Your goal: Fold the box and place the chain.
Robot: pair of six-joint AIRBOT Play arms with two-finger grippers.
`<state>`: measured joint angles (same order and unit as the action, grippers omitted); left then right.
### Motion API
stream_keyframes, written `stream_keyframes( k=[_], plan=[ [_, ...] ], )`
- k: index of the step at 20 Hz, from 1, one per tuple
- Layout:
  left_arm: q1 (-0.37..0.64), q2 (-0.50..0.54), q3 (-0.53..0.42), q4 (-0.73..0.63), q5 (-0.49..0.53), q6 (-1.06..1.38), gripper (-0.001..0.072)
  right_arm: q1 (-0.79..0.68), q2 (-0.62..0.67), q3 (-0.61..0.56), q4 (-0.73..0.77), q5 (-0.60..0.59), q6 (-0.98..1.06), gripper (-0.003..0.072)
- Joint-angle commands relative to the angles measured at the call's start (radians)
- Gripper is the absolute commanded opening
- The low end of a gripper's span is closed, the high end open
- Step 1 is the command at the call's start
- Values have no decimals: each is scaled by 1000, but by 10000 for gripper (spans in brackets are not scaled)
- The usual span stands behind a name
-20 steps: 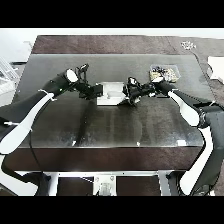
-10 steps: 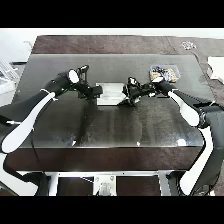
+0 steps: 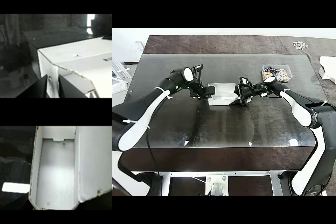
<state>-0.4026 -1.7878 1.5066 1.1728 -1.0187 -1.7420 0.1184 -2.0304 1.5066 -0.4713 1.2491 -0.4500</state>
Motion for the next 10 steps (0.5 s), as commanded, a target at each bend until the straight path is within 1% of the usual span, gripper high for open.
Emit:
stream_keyframes(
  k=[1,3,5,9,10],
  plan=[
    [-22,-32,63,35,-77,-25,192,0,0,0,0,1,1,516],
    [-39,-52,119,84,-126,-54,192,0,0,0,0,1,1,516],
    [-40,-65,155,98,-150,-68,191,0,0,0,0,1,1,516],
    [-50,-68,168,126,-175,-92,197,0,0,0,0,1,1,516],
    [-50,-68,168,126,-177,-91,354,0,0,0,0,1,1,516]
  ],
)
